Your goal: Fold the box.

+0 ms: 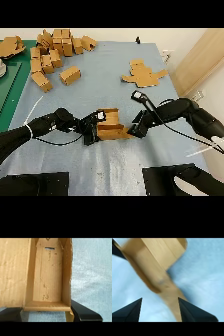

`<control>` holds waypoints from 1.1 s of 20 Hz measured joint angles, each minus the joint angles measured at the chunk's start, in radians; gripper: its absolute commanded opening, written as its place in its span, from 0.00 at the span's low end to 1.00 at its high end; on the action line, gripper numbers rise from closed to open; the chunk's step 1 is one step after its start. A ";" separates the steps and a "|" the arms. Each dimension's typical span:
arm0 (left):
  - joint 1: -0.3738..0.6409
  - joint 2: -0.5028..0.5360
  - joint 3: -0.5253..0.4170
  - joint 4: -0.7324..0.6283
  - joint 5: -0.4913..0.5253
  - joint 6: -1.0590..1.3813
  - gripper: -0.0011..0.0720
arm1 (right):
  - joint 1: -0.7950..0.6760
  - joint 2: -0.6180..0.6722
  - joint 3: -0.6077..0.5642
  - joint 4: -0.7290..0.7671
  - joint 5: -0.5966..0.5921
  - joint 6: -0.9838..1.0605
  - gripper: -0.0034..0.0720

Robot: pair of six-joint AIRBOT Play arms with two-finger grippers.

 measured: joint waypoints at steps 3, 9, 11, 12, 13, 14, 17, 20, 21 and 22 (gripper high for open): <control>0.000 0.000 0.000 0.000 0.000 0.000 0.73 | 0.027 0.039 -0.002 0.169 -0.031 0.194 0.87; 0.000 0.000 0.000 0.000 0.000 0.000 0.73 | 0.048 -0.008 -0.006 0.297 0.049 0.483 0.05; 0.000 0.000 0.000 0.000 0.000 0.000 0.73 | 0.042 -0.069 0.013 0.320 0.073 0.526 0.04; 0.000 0.000 0.000 0.000 0.000 0.000 0.73 | 0.031 -0.116 0.033 0.338 0.070 0.530 0.04; 0.000 0.000 0.000 0.000 0.000 0.000 0.73 | 0.017 -0.165 0.058 0.369 0.053 0.512 0.04; 0.000 0.000 0.000 0.000 0.000 0.000 0.73 | 0.000 -0.221 0.087 0.413 0.021 0.475 0.04; 0.000 0.000 0.000 0.000 -0.001 0.000 0.73 | -0.065 -0.406 0.175 0.565 -0.100 0.330 0.04; 0.000 0.000 0.000 0.000 -0.001 0.000 0.73 | -0.120 -0.557 0.216 0.686 -0.195 0.200 0.04; 0.000 0.000 0.000 0.000 -0.001 0.000 0.73 | -0.133 -0.599 0.222 0.712 -0.212 0.173 0.04; 0.000 0.000 0.000 0.000 -0.001 0.000 0.73 | -0.141 -0.641 0.227 0.734 -0.226 0.149 0.04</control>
